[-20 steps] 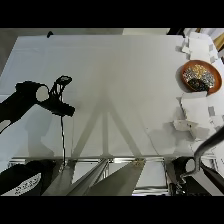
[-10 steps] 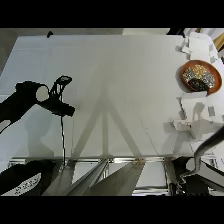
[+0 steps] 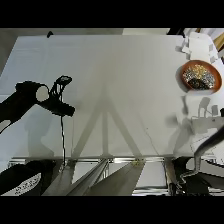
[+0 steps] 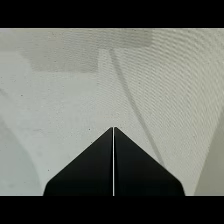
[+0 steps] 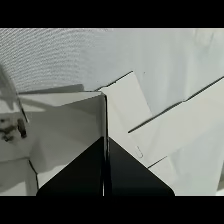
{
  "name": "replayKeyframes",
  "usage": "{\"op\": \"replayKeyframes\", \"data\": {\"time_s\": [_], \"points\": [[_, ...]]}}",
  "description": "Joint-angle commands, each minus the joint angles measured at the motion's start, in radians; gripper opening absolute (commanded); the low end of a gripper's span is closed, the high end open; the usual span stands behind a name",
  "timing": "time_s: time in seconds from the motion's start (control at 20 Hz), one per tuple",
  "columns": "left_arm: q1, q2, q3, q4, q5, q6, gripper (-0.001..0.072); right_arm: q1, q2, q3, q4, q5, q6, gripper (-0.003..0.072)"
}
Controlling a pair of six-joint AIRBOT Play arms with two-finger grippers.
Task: Fold the box and place the chain.
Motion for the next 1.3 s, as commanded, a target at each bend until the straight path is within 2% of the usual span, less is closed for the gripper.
{"op": "replayKeyframes", "data": {"time_s": [0.0,0.1,0.2,0.35,0.45,0.65,0.8,1.0,1.25], "points": [[0.001,0.001,0.0,0.0,0.0,0.0,0.0009,0.027,0.011,0.0,0.021,0.077,-0.105,0.0013],[0.001,0.001,0.0,0.0,0.0,0.0,0.0009,0.074,0.065,0.0,0.116,0.111,-0.195,0.0013],[0.001,0.001,0.0,0.0,0.0,0.0,0.0009,0.118,0.131,0.0,0.313,0.146,-0.263,0.0012],[0.001,0.001,0.0,0.0,0.0,0.0,0.0009,0.192,0.222,-0.025,0.472,0.161,-0.26,0.0011],[0.001,0.001,0.0,0.0,0.0,0.0,0.0009,0.249,0.296,-0.08,0.6,0.153,-0.262,0.0011],[0.001,0.001,0.0,0.0,0.0,0.0,0.0009,0.405,0.492,-0.264,0.848,0.095,-0.267,0.0011],[0.001,0.001,0.0,0.0,0.0,0.0,0.0009,0.56,0.644,-0.406,0.863,0.044,-0.175,0.0011],[0.001,0.001,0.0,0.0,0.0,0.0,0.0009,0.748,0.807,-0.571,0.918,-0.111,0.021,0.0011],[0.001,0.001,0.0,0.0,0.0,0.0,0.0009,0.966,0.836,-0.647,0.916,-0.244,0.198,0.0012]]}}
